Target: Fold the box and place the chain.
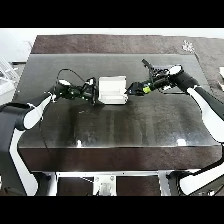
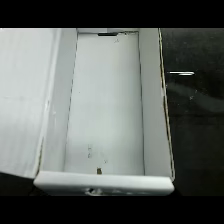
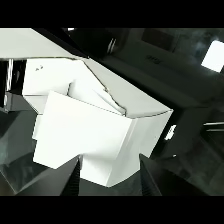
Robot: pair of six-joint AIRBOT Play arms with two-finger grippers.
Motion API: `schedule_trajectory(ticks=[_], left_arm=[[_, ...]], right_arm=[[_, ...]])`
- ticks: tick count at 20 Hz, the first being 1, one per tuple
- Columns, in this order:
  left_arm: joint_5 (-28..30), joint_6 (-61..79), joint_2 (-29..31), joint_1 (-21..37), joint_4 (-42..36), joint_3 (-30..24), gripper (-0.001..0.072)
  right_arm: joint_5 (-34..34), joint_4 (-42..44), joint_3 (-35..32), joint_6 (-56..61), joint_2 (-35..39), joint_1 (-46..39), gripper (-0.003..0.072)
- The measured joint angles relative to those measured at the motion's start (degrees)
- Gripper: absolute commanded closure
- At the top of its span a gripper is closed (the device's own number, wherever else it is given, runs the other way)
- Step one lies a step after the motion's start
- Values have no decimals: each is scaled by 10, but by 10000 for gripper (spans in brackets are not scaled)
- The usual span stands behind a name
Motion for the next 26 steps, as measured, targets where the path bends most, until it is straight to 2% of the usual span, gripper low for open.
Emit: schedule_trajectory(ticks=[4,26], left_arm=[[-1,0,0,0,0,0,179],[-10,0,0,0,0,0,179]], right_arm=[[-8,-9,1,0,-1,8,238],[-22,-221,73,165,-9,98,242]])
